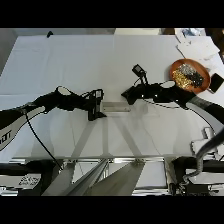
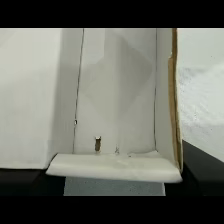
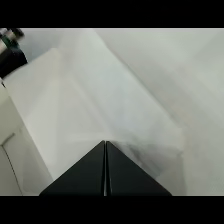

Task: Fold the box and place the chain.

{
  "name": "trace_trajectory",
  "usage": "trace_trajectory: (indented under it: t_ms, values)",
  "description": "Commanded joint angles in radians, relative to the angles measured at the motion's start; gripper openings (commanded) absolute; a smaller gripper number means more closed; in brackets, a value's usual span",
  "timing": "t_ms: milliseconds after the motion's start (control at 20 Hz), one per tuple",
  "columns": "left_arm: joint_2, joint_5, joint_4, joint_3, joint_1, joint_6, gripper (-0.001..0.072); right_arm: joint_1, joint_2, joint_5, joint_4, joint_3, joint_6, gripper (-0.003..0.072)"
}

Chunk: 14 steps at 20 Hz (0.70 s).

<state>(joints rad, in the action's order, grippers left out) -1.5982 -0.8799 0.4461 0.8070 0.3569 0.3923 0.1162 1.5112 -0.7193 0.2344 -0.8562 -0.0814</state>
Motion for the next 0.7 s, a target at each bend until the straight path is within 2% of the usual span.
trace_trajectory:
  t_ms: [0,100,200,250,350,400,500,650]
  values:
    - [0.001,0.001,-0.001,0.000,0.000,-0.003,0.0255,-0.003,-0.111,-0.014,0.003,-0.004,0.007,0.0011]
    - [0.001,0.001,-0.001,0.000,0.000,-0.003,0.0255,-0.013,-0.210,-0.056,0.146,-0.004,0.005,0.0011]
    - [0.001,0.001,-0.001,0.000,0.000,-0.003,0.0255,-0.028,-0.293,-0.085,0.359,-0.003,-0.032,0.0012]
    - [0.001,0.001,-0.001,0.000,0.000,-0.003,0.0255,-0.039,-0.322,-0.099,0.484,-0.003,-0.066,0.0045]
    - [0.001,0.001,-0.001,0.000,0.000,-0.003,0.0255,-0.058,-0.344,-0.158,0.701,0.003,-0.156,0.0400]
    - [0.001,0.001,-0.001,0.000,0.000,-0.004,0.0255,-0.065,-0.340,-0.201,0.767,0.015,-0.158,0.0434]
    - [0.000,0.001,-0.001,0.000,0.000,-0.003,0.0255,-0.069,-0.320,-0.237,0.784,0.051,-0.095,0.0456]
    - [0.001,0.001,-0.001,0.000,0.000,-0.003,0.0255,-0.068,-0.267,-0.173,0.752,0.086,0.041,0.0478]
